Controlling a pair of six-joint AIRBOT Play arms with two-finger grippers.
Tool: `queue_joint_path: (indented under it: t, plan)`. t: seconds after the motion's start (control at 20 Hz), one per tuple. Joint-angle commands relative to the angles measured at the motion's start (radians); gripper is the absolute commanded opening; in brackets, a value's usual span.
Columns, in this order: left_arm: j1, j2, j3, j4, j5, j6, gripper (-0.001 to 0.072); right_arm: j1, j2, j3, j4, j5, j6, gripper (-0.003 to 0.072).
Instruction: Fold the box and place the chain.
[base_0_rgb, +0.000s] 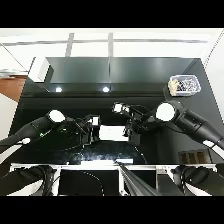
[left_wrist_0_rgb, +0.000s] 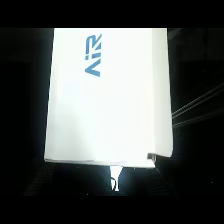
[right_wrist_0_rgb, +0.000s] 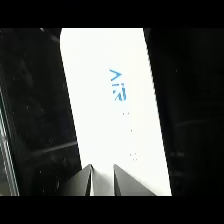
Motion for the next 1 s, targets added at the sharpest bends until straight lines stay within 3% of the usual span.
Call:
queue_joint_path:
  t: [0.0, 0.15, 0.2, 0.25, 0.3, 0.65, 0.75, 0.95]
  plan:
    - [0.0, -0.001, 0.0, 0.0, 0.0, 0.001, 0.0395, 0.017, 0.001, -0.006, -0.003, -0.041, 0.023, 0.0156]
    - [0.0, -0.001, 0.0, 0.0, 0.0, 0.001, 0.0395, 0.016, 0.002, -0.004, -0.004, -0.041, 0.028, 0.0159]
    - [0.0, -0.001, 0.0, 0.0, 0.0, 0.001, 0.0395, 0.016, 0.002, -0.004, -0.004, -0.041, 0.029, 0.02]
    - [0.0, -0.001, 0.0, 0.0, 0.0, 0.001, 0.0395, 0.016, 0.002, -0.004, -0.004, -0.042, 0.031, 0.0382]
    - [0.0, -0.001, 0.0, 0.0, 0.0, 0.001, 0.0395, 0.016, 0.002, -0.004, -0.005, -0.042, 0.031, 0.0452]
    - [0.0, -0.001, 0.0, 0.0, 0.0, 0.001, 0.0395, 0.017, 0.002, -0.004, -0.06, -0.043, 0.057, 0.0443]
    - [0.0, -0.001, 0.0, 0.0, 0.0, 0.001, 0.0395, 0.017, 0.002, -0.004, -0.084, -0.043, 0.079, 0.0235]
    - [0.0, -0.001, 0.0, 0.0, 0.0, 0.001, 0.0395, 0.017, 0.002, -0.004, -0.081, -0.045, 0.079, 0.0237]
